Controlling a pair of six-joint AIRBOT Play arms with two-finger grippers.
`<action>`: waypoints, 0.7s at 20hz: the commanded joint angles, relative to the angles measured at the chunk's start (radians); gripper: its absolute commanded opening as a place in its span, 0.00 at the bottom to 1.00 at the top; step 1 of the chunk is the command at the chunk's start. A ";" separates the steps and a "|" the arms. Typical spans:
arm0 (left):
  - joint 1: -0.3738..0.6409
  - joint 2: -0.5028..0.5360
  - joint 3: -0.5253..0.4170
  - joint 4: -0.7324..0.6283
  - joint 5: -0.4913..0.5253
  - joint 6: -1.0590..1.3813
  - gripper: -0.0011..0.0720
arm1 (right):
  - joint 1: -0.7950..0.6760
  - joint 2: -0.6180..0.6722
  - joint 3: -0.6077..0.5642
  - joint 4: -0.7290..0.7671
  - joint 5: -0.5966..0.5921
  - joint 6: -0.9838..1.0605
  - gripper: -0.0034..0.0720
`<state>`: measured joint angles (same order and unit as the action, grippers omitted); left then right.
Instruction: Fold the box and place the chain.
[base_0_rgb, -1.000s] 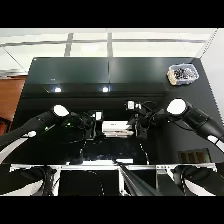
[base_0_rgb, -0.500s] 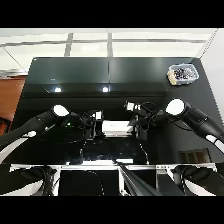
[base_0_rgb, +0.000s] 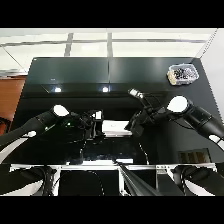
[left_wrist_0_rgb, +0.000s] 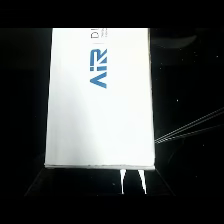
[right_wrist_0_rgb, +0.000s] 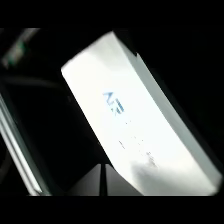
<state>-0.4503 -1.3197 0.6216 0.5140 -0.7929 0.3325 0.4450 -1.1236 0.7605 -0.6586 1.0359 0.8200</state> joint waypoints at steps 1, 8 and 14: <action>0.000 0.000 0.000 0.000 0.000 0.000 0.39 | 0.037 -0.023 -0.009 0.132 -0.103 0.251 0.07; 0.000 0.000 0.000 0.000 0.000 0.000 0.39 | 0.047 -0.167 -0.010 0.035 -0.131 0.325 0.07; 0.000 0.000 0.000 -0.003 0.000 0.000 0.39 | 0.047 -0.170 -0.010 0.012 -0.131 0.336 0.07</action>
